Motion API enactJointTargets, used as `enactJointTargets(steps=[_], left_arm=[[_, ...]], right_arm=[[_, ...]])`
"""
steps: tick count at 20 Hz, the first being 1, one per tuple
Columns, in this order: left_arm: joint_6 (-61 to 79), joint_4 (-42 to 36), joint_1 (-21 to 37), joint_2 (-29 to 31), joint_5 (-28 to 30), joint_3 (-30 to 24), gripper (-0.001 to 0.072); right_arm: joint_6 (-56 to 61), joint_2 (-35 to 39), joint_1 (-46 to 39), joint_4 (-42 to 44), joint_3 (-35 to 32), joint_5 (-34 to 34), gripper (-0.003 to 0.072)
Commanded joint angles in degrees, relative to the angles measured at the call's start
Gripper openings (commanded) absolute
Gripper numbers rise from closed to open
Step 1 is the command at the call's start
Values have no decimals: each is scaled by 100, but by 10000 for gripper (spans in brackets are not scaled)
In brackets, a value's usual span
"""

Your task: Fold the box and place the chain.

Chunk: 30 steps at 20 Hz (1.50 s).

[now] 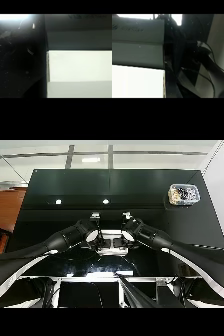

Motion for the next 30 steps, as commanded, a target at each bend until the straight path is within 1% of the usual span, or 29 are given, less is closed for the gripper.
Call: enactJointTargets(steps=[1, 6, 11, 13, 17, 19, 21, 23, 24, 26, 27, 28, 30], left_arm=[[-9, 0, 2, 0, 13, 2, 33], [-9, 4, 2, 0, 17, 2, 34], [-9, -2, 2, 0, 13, 2, 33], [-9, -2, 2, 0, 15, 2, 34], [-9, -2, 2, 0, 13, 2, 33], [-9, -2, 2, 0, 11, 2, 33], [-9, -2, 2, 0, 9, 2, 33], [-9, -2, 2, 0, -9, 2, 34], [-9, -2, 2, 0, -13, 2, 34], [-9, 0, 2, 0, -11, 2, 33], [-9, 0, 2, 0, -11, 2, 34], [-9, -2, 2, 0, -9, 2, 33], [-9, -2, 2, 0, 37, 2, 34]], right_arm=[[-2, 61, 0, -26, 9, 0, 381], [-164, 306, 0, -214, 22, 2, 381], [-564, 798, -11, -267, 24, 15, 380], [-782, 1191, -11, -350, 24, -2, 372], [-1106, 2398, -24, -525, 48, 160, 372], [-1121, 3025, -160, -968, 48, 435, 372], [-1139, 3484, -426, -1827, 46, 903, 372], [-1434, 3652, -874, -2804, 44, 1379, 373], [-1648, 3652, -1228, -3132, 28, 1421, 373], [-2009, 3648, -2181, -3213, -96, 914, 379], [-2083, 3624, -2710, -3130, -179, 546, 578], [-2210, 3534, -3303, -2955, -243, 149, 694], [-2500, 3136, -4343, -2179, -243, -669, 694]])
